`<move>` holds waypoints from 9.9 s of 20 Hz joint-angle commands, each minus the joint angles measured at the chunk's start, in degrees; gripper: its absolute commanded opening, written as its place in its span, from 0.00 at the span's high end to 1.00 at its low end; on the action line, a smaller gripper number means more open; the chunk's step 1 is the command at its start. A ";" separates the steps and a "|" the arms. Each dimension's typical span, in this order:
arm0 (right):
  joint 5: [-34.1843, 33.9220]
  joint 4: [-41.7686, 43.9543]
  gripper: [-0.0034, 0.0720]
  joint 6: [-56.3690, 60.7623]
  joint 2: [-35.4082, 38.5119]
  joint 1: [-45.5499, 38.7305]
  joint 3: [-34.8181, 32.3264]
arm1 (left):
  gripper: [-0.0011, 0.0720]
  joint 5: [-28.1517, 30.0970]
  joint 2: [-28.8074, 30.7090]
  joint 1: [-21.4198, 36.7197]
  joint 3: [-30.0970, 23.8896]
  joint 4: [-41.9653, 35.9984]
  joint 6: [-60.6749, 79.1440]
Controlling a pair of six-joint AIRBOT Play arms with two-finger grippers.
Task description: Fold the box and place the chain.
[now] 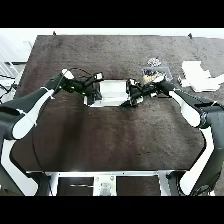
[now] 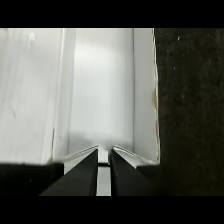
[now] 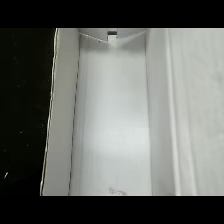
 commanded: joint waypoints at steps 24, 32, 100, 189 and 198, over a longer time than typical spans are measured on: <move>-1.05 0.02 0.19 0.04 0.00 0.00 -0.02 | 0.97 6.05 27.17 10.01 -21.79 2.08 -60.92; -1.05 0.00 0.19 0.04 0.00 0.04 -0.02 | 0.97 4.98 25.16 13.16 -22.51 0.83 -65.46; -1.03 0.02 0.19 0.04 0.00 0.11 -0.02 | 0.56 -0.15 3.85 -4.74 2.97 14.75 -95.47; -1.03 0.00 0.19 0.04 0.00 0.11 -0.02 | 0.92 -19.17 -15.08 -15.21 31.54 45.72 -118.31; -1.03 0.00 0.19 0.04 0.00 0.11 -0.02 | 0.40 -19.15 -13.51 -15.21 31.54 44.70 -118.05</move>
